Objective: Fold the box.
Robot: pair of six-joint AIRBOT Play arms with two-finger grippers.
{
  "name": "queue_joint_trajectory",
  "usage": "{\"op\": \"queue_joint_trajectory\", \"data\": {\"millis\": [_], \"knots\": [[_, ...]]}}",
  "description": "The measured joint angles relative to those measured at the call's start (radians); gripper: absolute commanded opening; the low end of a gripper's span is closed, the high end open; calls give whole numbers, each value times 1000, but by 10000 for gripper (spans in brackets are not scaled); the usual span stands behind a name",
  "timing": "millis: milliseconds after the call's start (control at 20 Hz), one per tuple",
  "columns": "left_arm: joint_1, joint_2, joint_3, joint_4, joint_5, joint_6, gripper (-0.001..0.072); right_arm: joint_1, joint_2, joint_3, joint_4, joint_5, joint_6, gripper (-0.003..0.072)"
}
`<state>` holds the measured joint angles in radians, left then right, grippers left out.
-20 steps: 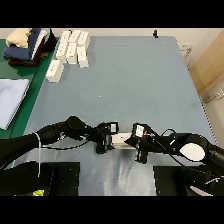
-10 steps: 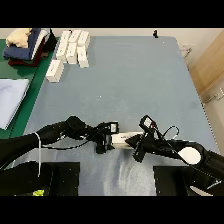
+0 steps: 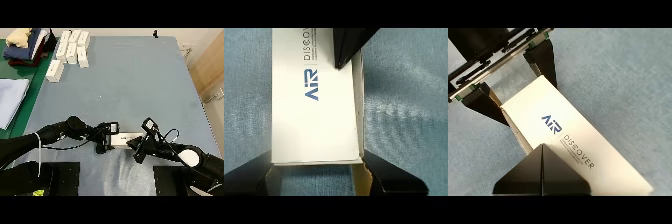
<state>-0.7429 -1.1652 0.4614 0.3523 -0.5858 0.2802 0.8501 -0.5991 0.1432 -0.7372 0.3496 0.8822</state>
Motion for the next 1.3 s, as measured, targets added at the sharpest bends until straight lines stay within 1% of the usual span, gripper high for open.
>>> {"op": "queue_joint_trajectory", "data": {"millis": [500, 650, 800, 900, 1000, 1150, 1300], "knots": [[0, 0, 0, 0, 0, 0, 405, -1, -18, -16, -3, -7, 0, 1], [0, 0, 0, 0, 0, -1, 405, -2, 15, -4, -19, 27, 0, 2], [0, 0, 0, -3, -2, -4, 405, -3, 76, 24, -26, 50, 0, 2], [0, 0, 0, -3, -2, -4, 405, -16, 113, 47, -29, 21, 1, 1], [0, 0, 0, -2, -2, -3, 405, -31, 135, 66, -45, 19, 14, 2], [0, 0, 0, -2, -1, -3, 405, -70, 149, 85, -157, 16, 122, 2], [0, 0, 0, -1, -1, -2, 405, -139, 152, 116, -378, 64, 338, 2]]}}
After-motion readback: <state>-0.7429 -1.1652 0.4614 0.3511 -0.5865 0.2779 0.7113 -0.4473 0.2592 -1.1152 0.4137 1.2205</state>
